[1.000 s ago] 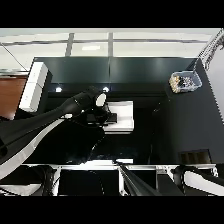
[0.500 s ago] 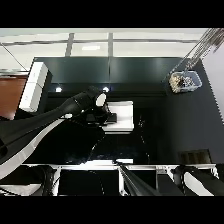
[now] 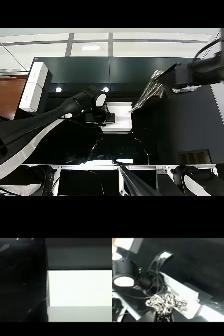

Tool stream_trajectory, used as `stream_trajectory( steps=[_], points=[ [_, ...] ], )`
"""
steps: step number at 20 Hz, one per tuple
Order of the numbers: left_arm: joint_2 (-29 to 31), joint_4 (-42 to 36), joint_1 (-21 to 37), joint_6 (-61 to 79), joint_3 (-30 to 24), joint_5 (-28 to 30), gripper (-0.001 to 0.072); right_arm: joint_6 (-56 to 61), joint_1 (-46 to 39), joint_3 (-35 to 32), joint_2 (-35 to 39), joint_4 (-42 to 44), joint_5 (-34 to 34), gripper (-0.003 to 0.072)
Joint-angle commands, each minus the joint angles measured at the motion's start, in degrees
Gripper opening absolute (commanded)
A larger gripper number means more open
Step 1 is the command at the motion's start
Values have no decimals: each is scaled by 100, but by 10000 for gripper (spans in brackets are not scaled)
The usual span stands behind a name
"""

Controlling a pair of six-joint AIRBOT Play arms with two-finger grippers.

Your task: Fold the box and place the chain.

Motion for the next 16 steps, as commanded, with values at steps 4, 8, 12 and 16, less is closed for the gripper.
stream_trajectory(
  steps=[4, 8, 12, 16],
  points=[
    [-2, 354, 2, -170, 2, -140, 28, -173, 212, -621, 9, 798, -234, 14],
    [-2, 334, 2, -173, 2, -114, 28, -107, 660, -772, -13, 855, -597, 14],
    [-2, 332, 0, -173, 2, -118, 28, -79, 1038, -820, -264, 850, -922, 14],
    [-2, 308, 0, -173, 2, -136, 28, -74, 1123, -907, -544, 483, -929, 15]
  ],
)
